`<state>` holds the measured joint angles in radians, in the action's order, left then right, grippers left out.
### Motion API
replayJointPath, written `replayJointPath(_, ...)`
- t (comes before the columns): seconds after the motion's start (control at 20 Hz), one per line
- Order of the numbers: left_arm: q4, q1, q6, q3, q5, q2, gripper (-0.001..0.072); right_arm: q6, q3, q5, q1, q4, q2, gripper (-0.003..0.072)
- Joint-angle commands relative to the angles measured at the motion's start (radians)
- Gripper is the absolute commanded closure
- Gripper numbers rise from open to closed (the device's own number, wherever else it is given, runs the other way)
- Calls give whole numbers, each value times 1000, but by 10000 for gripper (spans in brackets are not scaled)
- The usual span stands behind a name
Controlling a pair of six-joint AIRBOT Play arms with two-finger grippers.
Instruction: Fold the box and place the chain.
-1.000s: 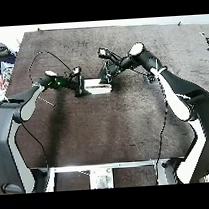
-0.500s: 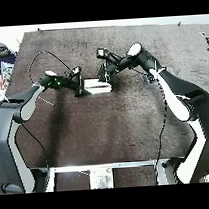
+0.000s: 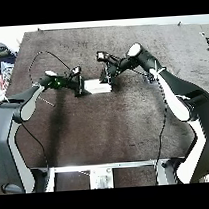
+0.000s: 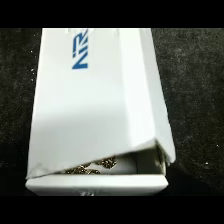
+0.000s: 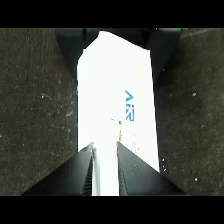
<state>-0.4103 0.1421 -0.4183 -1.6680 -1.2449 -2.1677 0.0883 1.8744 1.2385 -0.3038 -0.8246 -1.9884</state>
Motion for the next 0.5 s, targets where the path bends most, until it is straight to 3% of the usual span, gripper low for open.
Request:
replayJointPath(0.0, 0, 0, -1, 0, 0, -1, 504, 24, 0, 2, -1, -29, 0, 525)
replayJointPath(0.45, 0, 0, -1, 0, 0, -1, 504, 24, 0, -63, 0, -13, 27, 524)
